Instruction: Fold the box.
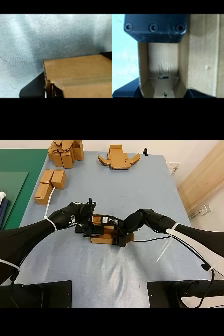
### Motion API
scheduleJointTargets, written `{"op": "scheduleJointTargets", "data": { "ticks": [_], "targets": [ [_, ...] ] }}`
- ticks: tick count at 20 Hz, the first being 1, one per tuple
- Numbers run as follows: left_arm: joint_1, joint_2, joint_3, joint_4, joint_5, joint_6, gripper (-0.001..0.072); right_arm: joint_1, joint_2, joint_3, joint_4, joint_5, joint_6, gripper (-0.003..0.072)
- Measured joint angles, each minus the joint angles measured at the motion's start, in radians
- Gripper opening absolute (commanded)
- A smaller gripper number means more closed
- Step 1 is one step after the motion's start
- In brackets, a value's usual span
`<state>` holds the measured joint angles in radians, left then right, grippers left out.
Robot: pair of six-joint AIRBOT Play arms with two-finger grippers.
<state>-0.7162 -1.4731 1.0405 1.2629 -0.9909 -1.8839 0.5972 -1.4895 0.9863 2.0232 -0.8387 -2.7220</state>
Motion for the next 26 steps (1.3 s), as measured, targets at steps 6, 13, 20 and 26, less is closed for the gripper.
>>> {"op": "scheduleJointTargets", "data": {
  "ticks": [6,13,20,26],
  "targets": [
    [-0.053,-0.006,0.049,0.029,0.019,-0.034,0.0402,0.000,0.001,0.000,-0.012,0.000,0.000,0.0508],
    [-0.072,-0.004,0.063,0.140,-0.015,-0.119,0.0297,0.001,0.000,0.000,0.002,0.003,-0.001,0.0508],
    [-0.074,-0.004,0.063,0.222,-0.026,-0.144,0.0034,0.001,0.000,0.000,0.007,0.002,0.006,0.0508],
    [-0.075,-0.004,0.064,0.255,-0.014,-0.141,0.0033,0.000,0.000,0.000,0.003,0.002,-0.001,0.0508]
  ]
}}
